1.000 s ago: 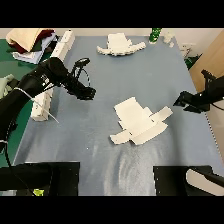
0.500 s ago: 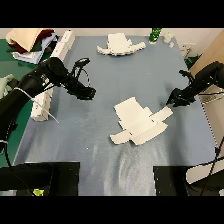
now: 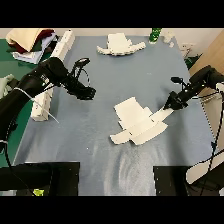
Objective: Fold the box.
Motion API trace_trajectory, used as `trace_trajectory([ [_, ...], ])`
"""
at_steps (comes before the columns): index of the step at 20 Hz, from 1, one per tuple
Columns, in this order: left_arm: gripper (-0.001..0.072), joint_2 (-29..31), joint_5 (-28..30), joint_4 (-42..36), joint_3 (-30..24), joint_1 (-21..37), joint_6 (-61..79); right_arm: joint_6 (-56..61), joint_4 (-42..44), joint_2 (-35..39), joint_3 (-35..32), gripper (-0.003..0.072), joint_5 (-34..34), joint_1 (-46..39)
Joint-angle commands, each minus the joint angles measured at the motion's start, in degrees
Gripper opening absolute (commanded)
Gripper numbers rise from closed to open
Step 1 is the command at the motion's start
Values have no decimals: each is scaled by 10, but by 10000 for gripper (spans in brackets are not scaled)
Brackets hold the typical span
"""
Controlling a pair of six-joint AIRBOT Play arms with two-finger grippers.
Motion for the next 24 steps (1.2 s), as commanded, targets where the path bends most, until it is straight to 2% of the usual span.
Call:
trace_trajectory([
  [1, 12, 0, 0, 0, 0, 0, 0, -2, 14, -3, -2, 275, -20, 2],
  [3, 12, 0, 0, 0, 0, 0, 0, 0, 14, -3, -14, 273, -20, 2],
  [4, 12, 0, 0, 0, 0, 0, 0, 0, 14, -3, -23, 221, -20, 2],
  [6, 12, 0, 0, 0, 0, 0, 0, -9, 14, -3, -36, 0, -19, 2],
  [11, 12, 0, 0, 0, 0, 0, 0, -6, 116, 38, -57, 2, 6, 13],
  [13, 12, 0, 0, 0, 0, 0, 0, -6, 150, 100, -123, 2, 71, 37],
  [20, 13, 0, 0, 0, 0, 0, 0, 74, 156, 432, -500, 2, 387, 198],
  [24, 12, 0, 1, 0, 0, 0, 0, 110, 153, 597, -634, 2, 505, 275],
])
